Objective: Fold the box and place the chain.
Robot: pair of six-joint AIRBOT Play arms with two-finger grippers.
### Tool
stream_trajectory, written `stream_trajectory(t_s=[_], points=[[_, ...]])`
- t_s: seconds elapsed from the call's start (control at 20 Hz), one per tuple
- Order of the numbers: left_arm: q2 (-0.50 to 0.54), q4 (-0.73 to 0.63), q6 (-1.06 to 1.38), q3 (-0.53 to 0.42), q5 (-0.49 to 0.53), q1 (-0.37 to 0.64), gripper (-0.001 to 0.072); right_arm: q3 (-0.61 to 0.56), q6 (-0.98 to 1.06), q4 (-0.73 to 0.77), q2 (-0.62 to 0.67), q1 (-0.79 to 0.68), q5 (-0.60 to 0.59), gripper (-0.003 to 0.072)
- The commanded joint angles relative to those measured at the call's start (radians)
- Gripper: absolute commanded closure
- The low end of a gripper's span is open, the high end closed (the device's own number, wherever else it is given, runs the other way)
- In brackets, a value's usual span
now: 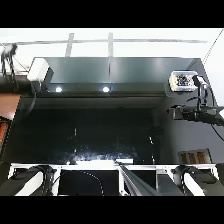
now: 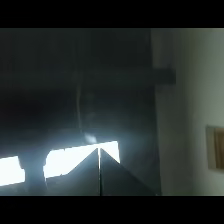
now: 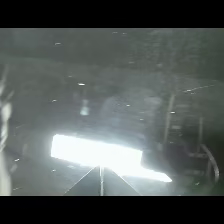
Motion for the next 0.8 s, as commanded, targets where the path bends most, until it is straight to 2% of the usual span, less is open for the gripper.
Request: stream_trajectory(t_s=[0.0,0.15,0.35,0.75], points=[[0.286,-0.018,0.014,-0.350,0.163,-0.044,0.0680,-0.025,0.006,-0.043,0.015,0.000,-0.045,0.0649],[0.341,0.016,0.013,-0.384,0.129,-0.044,0.0680,-0.025,0.006,-0.043,0.015,0.000,-0.045,0.0650],[0.342,0.003,0.006,-0.384,0.101,-0.044,0.0680,-0.025,0.006,-0.043,0.015,0.000,-0.045,0.0649],[0.342,-0.004,0.006,-0.384,0.114,-0.044,0.0680,-0.025,0.006,-0.043,0.015,0.000,-0.045,0.0650]])
